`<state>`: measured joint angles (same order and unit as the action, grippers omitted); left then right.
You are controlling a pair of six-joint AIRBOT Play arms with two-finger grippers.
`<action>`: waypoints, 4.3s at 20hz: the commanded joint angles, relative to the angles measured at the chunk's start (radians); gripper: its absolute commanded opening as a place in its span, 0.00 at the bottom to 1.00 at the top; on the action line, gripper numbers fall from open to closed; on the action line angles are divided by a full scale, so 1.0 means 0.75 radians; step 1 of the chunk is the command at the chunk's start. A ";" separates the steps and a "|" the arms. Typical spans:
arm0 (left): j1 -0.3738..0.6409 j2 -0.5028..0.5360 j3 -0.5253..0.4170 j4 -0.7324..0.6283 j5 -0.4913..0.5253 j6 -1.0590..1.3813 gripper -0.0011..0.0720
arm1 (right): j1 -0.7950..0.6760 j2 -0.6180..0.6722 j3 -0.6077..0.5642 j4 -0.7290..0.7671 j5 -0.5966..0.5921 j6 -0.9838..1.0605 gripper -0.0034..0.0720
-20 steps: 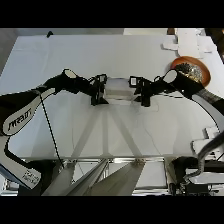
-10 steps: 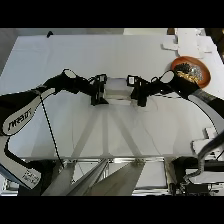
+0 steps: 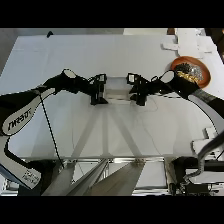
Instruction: Fold the box and place the chain.
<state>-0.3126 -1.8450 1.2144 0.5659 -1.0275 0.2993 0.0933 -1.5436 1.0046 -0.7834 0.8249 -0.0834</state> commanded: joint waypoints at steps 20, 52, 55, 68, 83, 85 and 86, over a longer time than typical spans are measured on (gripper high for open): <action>-0.001 0.001 0.001 0.000 -0.002 -0.002 0.39 | -0.346 0.290 -0.024 -0.363 0.264 1.230 0.06; -0.001 0.001 0.001 0.000 -0.002 -0.002 0.39 | -0.247 0.106 -0.142 0.254 0.164 1.282 0.32; -0.001 0.001 0.001 0.000 -0.002 -0.002 0.39 | -0.217 0.106 -0.142 0.253 0.144 1.251 0.32; -0.001 0.001 0.001 0.000 -0.002 -0.002 0.39 | -0.115 0.108 -0.142 0.327 0.057 1.278 0.56; -0.001 0.001 0.001 0.000 -0.002 -0.002 0.39 | -0.052 0.109 -0.142 0.237 -0.057 1.316 0.61; -0.001 0.001 0.001 0.000 -0.002 -0.002 0.39 | -0.007 0.109 -0.142 0.237 -0.100 1.348 0.61; -0.001 0.001 0.001 0.000 -0.002 -0.002 0.39 | 0.007 0.109 -0.142 0.237 -0.119 1.380 0.61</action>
<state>-0.3130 -1.8450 1.2144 0.5659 -1.0290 0.2977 0.0639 -1.4624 0.8982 -0.6060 0.7845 0.9176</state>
